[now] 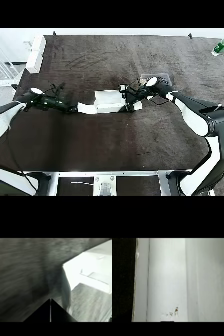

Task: Fold the box and place the chain.

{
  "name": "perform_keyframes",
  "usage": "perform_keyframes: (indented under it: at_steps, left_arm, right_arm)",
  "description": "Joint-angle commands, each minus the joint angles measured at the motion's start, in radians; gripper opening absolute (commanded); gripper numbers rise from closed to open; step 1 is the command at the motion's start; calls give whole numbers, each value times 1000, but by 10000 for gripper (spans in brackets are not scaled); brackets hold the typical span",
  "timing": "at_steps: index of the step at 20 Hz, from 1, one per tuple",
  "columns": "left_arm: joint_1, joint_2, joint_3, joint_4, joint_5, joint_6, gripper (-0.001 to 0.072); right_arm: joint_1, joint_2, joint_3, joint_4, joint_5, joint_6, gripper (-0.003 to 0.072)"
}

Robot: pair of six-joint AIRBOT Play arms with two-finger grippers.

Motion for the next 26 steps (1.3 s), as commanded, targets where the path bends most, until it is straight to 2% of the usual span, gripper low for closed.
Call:
perform_keyframes:
  at_steps: [1, 3, 7, 13, 16, 19, 21, 23, 26]
  left_arm:
    - [-76, -21, 0, -64, 41, 28, 15]
    - [-111, -21, 0, -82, 58, 32, 15]
    - [-116, -20, 1, -192, 41, 89, 17]
    - [-109, 21, 44, -185, 21, 104, 21]
    - [-109, 24, 55, -195, -7, 104, 63]
    - [-109, 24, 55, -210, -27, 102, 191]
    - [-109, 24, 55, -209, -35, 100, 191]
    - [-109, 24, 55, -213, -57, 95, 259]
    - [-109, 24, 55, -213, -68, 85, 258]
  right_arm:
    - [1, -1, 0, 0, 0, 0, 495]
    - [1, -1, 0, 0, 0, 0, 495]
    - [1, -1, 0, 0, 0, 0, 495]
    - [1, -1, 0, 0, 0, 0, 495]
    - [1, -1, 0, 0, 0, 0, 495]
    - [1, -1, 0, 0, 0, 0, 495]
    - [1, -1, 0, 0, 0, 0, 495]
    - [1, -1, 0, 0, 0, 0, 495]
    - [1, -1, 0, 0, 0, 0, 495]
